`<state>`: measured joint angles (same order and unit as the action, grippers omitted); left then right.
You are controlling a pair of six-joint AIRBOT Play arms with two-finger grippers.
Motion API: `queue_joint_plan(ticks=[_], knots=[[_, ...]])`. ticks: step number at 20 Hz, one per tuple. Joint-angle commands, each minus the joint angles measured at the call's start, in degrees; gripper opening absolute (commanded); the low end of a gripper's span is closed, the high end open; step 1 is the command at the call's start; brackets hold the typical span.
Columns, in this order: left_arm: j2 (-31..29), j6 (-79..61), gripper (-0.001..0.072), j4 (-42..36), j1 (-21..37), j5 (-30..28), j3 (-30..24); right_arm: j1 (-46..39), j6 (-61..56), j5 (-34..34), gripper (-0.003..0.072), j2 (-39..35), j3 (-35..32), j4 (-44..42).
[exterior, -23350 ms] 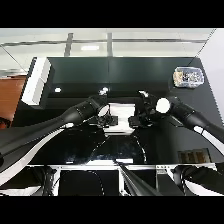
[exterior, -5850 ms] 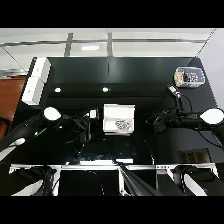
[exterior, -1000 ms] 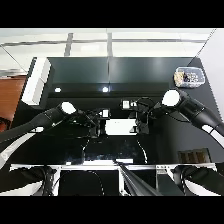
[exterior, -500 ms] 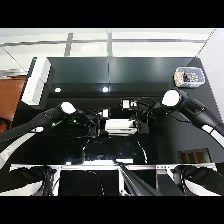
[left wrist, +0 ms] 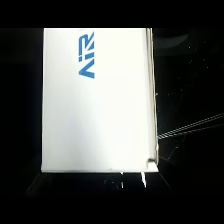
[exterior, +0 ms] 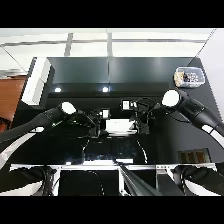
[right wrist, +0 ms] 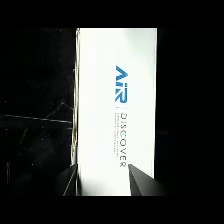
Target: Fold the box and place the chain.
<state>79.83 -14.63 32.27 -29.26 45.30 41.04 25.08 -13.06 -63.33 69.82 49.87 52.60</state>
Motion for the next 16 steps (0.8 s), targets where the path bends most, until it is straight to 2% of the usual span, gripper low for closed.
queue_joint_plan(ticks=[1, 16], knots=[[0.0, 0.1, 0.0292, 0.0, 0.0, -0.1, 0.0, 0.0, 0.0, 0.2, 0.0377, 0.0, 0.0, -0.1], [0.0, 0.1, 0.0292, 0.0, 0.0, -0.1, 0.0, 0.0, 0.0, 0.6, 0.0378, 0.2, -2.4, -0.1]])
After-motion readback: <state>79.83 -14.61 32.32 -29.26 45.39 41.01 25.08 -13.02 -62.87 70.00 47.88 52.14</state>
